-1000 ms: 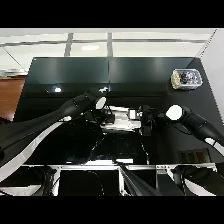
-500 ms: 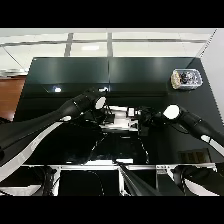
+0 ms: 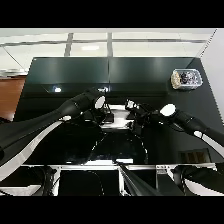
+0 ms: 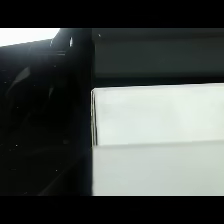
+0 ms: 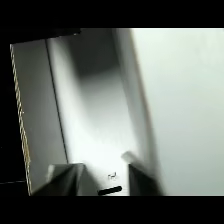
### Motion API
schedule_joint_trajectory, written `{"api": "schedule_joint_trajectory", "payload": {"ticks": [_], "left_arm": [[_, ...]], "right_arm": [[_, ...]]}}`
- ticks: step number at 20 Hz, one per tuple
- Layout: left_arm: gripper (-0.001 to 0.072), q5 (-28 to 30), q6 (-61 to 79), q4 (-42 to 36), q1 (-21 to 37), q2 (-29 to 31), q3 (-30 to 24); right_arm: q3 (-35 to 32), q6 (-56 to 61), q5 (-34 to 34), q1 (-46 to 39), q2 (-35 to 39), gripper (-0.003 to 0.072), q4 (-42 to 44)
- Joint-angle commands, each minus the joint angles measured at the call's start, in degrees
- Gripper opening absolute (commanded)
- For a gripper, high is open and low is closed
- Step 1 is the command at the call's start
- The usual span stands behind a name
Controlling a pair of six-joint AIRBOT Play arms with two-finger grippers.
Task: Fold the box and place the chain.
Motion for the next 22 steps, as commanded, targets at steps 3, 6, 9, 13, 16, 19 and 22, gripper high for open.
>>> {"api": "schedule_joint_trajectory", "payload": {"ticks": [3, 6, 9, 13, 16, 19, 22], "left_arm": [[0.0025, -0.02, 0.15, -0.09, 0.00, 0.02, 0.04], [0.0024, -0.39, 0.15, -0.11, 0.00, 0.02, 0.04], [0.0024, -0.37, -1.62, -0.02, 0.02, 0.02, 0.09], [0.0024, -0.09, -3.32, 0.00, 0.02, 0.02, 0.31], [0.0024, 0.04, -3.28, -0.04, 0.02, 0.02, 0.52], [0.0025, -0.02, -3.23, 0.00, 0.02, 0.02, 0.52], [0.0024, -0.02, -3.23, -0.02, 0.00, 0.02, 0.52]], "right_arm": [[-0.04, 1.64, 0.42, 0.04, -0.76, 0.0357, 1.60], [0.33, 13.90, 1.92, -0.76, 0.61, 0.0013, -0.09], [2.86, 32.72, 11.10, -6.12, 6.10, 0.0013, -4.22], [7.23, 55.84, 26.16, -23.32, 11.58, 0.0013, -9.46], [2.71, 64.83, 22.23, -34.93, 11.43, 0.0013, -14.99], [-5.38, 70.20, 15.98, -35.87, 8.96, 0.0013, -12.92], [-6.51, 68.22, 14.56, -28.48, 2.23, 0.0013, -6.58]]}}
